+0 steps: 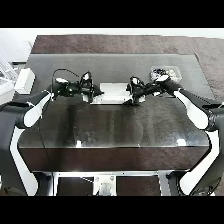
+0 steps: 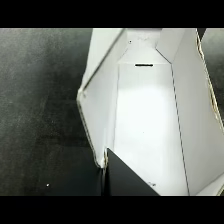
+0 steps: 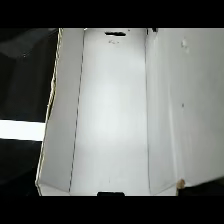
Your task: Fold the box and place the chain.
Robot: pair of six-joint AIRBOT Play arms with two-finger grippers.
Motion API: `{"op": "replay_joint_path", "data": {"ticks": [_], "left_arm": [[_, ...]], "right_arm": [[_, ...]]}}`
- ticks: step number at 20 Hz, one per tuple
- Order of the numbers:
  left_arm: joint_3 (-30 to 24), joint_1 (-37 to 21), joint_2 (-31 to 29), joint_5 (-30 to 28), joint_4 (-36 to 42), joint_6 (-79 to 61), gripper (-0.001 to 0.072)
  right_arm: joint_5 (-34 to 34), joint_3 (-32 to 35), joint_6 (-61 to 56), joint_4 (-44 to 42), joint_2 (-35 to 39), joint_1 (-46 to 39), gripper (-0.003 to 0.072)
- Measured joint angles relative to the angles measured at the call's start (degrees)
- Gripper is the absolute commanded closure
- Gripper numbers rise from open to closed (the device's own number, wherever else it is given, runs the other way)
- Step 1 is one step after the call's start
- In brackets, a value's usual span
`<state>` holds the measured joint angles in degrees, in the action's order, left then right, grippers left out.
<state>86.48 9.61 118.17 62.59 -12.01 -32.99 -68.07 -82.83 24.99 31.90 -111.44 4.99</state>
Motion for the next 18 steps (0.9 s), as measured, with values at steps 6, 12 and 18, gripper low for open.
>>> {"op": "replay_joint_path", "data": {"ticks": [6,12,18], "left_arm": [[0.0,0.0,0.0,-0.02,0.0,0.0,0.0689],[0.0,0.0,0.0,-0.02,0.0,0.0,0.0689],[0.0,0.0,0.0,-0.02,0.0,0.0,0.0689]], "right_arm": [[0.15,-0.02,0.92,-2.43,-0.5,0.0,-0.0034],[0.11,-0.02,0.9,-2.86,-0.87,-0.02,-0.0034],[0.11,-0.02,0.85,-2.84,-0.94,-0.02,-0.0023]]}}
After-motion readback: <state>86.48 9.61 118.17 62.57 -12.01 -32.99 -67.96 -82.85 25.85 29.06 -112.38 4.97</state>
